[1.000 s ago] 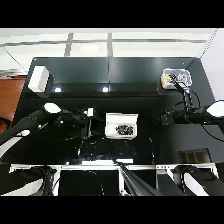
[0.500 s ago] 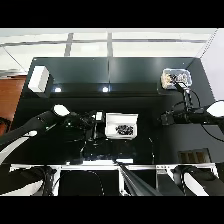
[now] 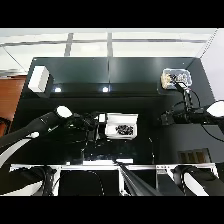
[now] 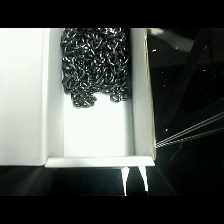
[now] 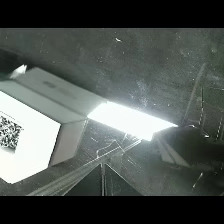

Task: Fold the box and place the chain.

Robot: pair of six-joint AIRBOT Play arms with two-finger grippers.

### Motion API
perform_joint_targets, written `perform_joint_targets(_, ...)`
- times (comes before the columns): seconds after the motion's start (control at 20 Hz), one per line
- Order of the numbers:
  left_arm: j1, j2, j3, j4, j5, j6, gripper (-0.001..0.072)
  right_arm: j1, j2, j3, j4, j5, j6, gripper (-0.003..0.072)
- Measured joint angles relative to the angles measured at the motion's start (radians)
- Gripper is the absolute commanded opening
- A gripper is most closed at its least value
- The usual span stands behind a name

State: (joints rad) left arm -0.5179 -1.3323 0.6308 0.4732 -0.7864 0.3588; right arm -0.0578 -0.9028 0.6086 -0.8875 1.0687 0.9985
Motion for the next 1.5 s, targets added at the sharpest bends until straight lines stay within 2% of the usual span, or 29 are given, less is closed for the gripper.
perform_joint_targets(0.05, -0.011, 0.0, 0.0, -0.003, 0.013, -0.004, 0.0347, 0.0, 0.0, 0.0, 0.0, 0.0, 0.0, 0.0012)
perform_joint_targets(0.15, -0.027, 0.0, 0.0, -0.005, 0.03, -0.012, 0.0348, 0.0, 0.0, 0.0, 0.001, 0.0, 0.0, 0.0017)
perform_joint_targets(0.2, -0.032, 0.0, 0.0, -0.006, 0.041, -0.015, 0.0348, 0.0, 0.0, 0.0, 0.011, -0.008, 0.0, 0.0233)
perform_joint_targets(0.25, -0.036, 0.0, 0.0, -0.006, 0.046, -0.017, 0.0348, 0.0, 0.0, 0.0, 0.035, -0.025, 0.0, 0.0541)
perform_joint_targets(0.4, -0.042, 0.0, 0.001, -0.006, 0.059, -0.023, 0.0348, 0.02, -0.001, 0.0, 0.201, -0.133, -0.007, 0.0555)
perform_joint_targets(0.6, -0.045, 0.0, 0.001, -0.006, 0.068, -0.024, 0.0348, 0.136, -0.047, 0.009, 0.392, -0.28, -0.069, 0.0554)
perform_joint_targets(0.85, -0.046, 0.0, 0.001, -0.005, 0.071, -0.024, 0.0348, 0.27, -0.182, 0.015, 0.41, -0.349, -0.146, 0.0537)
perform_joint_targets(0.95, -0.046, 0.0, 0.001, -0.003, 0.072, -0.024, 0.0348, 0.293, -0.207, 0.03, 0.38, -0.318, -0.226, 0.0538)
perform_joint_targets(1.3, -0.046, 0.0, 0.001, -0.003, 0.074, -0.024, 0.0348, 0.317, -0.227, 0.211, 0.123, 0.039, -0.421, 0.0538)
perform_joint_targets(1.5, -0.046, 0.0, 0.001, -0.003, 0.073, -0.024, 0.0349, 0.343, -0.229, 0.239, 0.064, 0.104, -0.56, 0.0537)
